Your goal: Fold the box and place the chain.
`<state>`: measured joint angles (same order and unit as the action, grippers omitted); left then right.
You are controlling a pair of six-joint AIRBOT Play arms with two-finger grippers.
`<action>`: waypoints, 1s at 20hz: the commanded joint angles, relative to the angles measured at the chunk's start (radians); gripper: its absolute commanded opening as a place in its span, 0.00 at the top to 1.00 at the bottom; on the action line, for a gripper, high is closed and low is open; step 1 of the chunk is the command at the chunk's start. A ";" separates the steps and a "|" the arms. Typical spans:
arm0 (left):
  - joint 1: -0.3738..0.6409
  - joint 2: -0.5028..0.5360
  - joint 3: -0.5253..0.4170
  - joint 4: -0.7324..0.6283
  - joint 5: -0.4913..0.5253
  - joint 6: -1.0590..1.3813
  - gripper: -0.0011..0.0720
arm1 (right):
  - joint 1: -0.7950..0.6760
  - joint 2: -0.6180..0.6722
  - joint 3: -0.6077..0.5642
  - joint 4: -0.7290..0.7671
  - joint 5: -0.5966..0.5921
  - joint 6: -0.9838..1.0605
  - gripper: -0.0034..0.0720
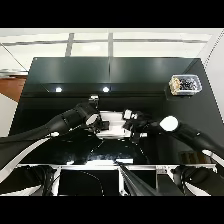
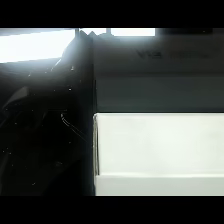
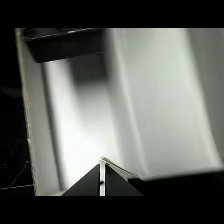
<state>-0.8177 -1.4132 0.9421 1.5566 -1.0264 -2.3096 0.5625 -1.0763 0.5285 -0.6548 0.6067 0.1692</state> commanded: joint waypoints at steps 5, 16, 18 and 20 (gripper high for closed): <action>0.000 0.000 0.000 -0.001 -0.003 0.002 0.95 | -0.441 0.219 0.000 -0.193 0.338 0.665 0.90; 0.000 0.000 0.000 -0.002 -0.003 0.002 0.95 | -0.673 -0.063 -0.106 -0.077 0.538 1.011 0.90; 0.000 0.000 0.000 -0.002 -0.003 0.002 0.95 | -0.596 -0.147 -0.105 0.019 0.505 0.952 0.90; 0.000 0.000 0.000 -0.002 -0.004 0.002 0.95 | -0.531 -0.207 -0.103 0.126 0.479 0.877 0.90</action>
<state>-0.8177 -1.4132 0.9421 1.5547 -1.0302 -2.3093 -0.0483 -1.1885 0.4267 -0.6762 1.1072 1.1244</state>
